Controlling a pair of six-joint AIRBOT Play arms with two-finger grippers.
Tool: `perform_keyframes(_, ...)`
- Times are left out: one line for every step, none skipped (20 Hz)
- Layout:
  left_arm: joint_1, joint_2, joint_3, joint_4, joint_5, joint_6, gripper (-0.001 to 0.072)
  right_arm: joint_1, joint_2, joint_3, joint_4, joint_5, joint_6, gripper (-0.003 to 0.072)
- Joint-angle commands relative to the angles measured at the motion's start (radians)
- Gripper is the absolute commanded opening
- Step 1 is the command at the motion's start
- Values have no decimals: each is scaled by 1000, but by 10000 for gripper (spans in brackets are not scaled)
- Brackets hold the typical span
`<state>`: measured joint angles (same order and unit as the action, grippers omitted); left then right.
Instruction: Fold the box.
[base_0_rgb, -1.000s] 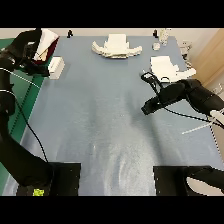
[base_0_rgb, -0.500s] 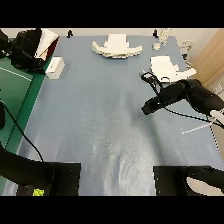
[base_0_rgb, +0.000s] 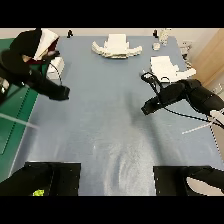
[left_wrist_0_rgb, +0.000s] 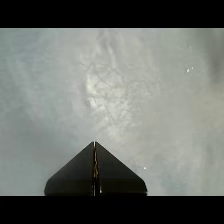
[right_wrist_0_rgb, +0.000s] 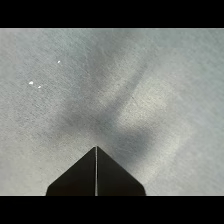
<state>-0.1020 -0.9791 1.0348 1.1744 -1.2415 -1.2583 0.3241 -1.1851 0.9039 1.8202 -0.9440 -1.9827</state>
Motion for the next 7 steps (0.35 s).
perform_keyframes(-118,181,-274,0,168,-97,12,0,1,1,0,0,0,5)
perform_keyframes(-134,198,-306,0,185,-109,13,0,1,1,0,0,0,5)
perform_keyframes(-141,204,-322,0,184,-112,13,0,1,1,0,0,0,4)
perform_keyframes(-142,205,-326,0,179,-111,13,0,1,1,0,0,0,5)
perform_keyframes(-142,205,-326,0,182,-111,13,0,1,1,0,0,0,5)
perform_keyframes(-142,205,-326,0,187,-111,13,0,1,1,0,0,0,5)
perform_keyframes(-142,205,-326,0,187,-111,14,0,0,1,0,0,0,5)
